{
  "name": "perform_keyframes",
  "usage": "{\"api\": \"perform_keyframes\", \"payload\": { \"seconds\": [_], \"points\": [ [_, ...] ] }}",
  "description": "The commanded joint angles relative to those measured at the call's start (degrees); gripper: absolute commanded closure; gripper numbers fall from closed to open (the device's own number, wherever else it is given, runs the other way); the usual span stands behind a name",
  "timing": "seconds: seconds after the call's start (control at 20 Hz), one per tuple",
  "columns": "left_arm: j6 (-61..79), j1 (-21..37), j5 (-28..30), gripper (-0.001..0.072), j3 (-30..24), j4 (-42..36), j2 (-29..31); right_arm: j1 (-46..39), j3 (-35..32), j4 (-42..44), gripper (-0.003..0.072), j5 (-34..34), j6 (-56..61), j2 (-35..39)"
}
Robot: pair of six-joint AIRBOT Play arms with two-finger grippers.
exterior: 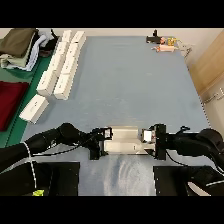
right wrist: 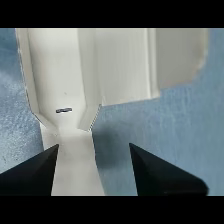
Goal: Fold the box.
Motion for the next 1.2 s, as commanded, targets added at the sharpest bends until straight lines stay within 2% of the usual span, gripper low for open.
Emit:
{"api": "perform_keyframes", "payload": {
  "seconds": [0.0, 0.1, 0.2, 0.4, 0.5, 0.55, 0.6, 0.65, 0.7, 0.75, 0.9, 1.0, 1.15],
  "points": [
    [0.0, 0.0, 0.2, 0.0185, 0.0, -0.1, 0.0, 0.0, 0.0, 1.1, -0.0011, -3.0, 14.6, 7.7],
    [-0.1, 0.0, 0.2, 0.0185, 0.0, -0.1, 0.0, 0.0, 0.0, 13.3, -0.0011, -2.6, 26.9, 10.2],
    [-0.1, 0.0, 0.2, 0.0185, 0.0, -0.1, 0.0, 0.0, 0.0, 21.0, -0.0011, -2.6, 40.7, 10.7],
    [-0.1, 0.0, 0.2, 0.0185, 0.0, -0.1, 0.0, 0.4, 0.0, 21.5, -0.001, -3.1, 64.8, 10.6],
    [0.0, 0.0, 0.2, 0.0185, 0.0, -0.1, 0.0, 0.3, -0.1, 21.0, -0.0009, -3.2, 66.0, 10.1],
    [0.0, 0.0, 0.2, 0.0185, 0.0, -0.1, 0.0, 0.3, -0.1, 21.2, 0.0016, -3.2, 67.5, 9.1],
    [-0.1, 0.0, 0.2, 0.0185, 0.0, -0.1, 0.0, 0.4, -0.1, 22.9, 0.0189, -3.2, 67.6, 7.9],
    [-0.1, 0.0, 0.2, 0.0184, 0.0, -0.1, 0.0, 1.0, 0.1, 25.3, 0.0478, -3.0, 62.8, 6.9],
    [-0.1, 0.0, 0.2, 0.0184, 0.0, -0.1, 0.0, 1.9, 0.2, 27.8, 0.0679, -2.3, 56.2, 6.1],
    [-0.1, 0.0, 0.2, 0.0185, 0.0, -0.1, 0.0, 3.0, 0.5, 28.8, 0.0684, -1.3, 52.8, 5.2],
    [-0.1, 0.0, 0.2, 0.0185, 0.0, -0.1, 0.0, 4.4, 2.8, 28.0, 0.0682, 5.7, 52.1, -0.5],
    [-0.1, 0.0, 0.2, 0.0185, 0.0, -0.1, 0.0, 4.4, 6.4, 26.4, 0.0682, 8.7, 52.1, -6.8],
    [-0.1, 0.0, 0.2, 0.0185, 0.0, -0.1, 0.0, 4.4, 14.1, 19.5, 0.0682, 9.5, 52.1, -18.1]
  ]
}}
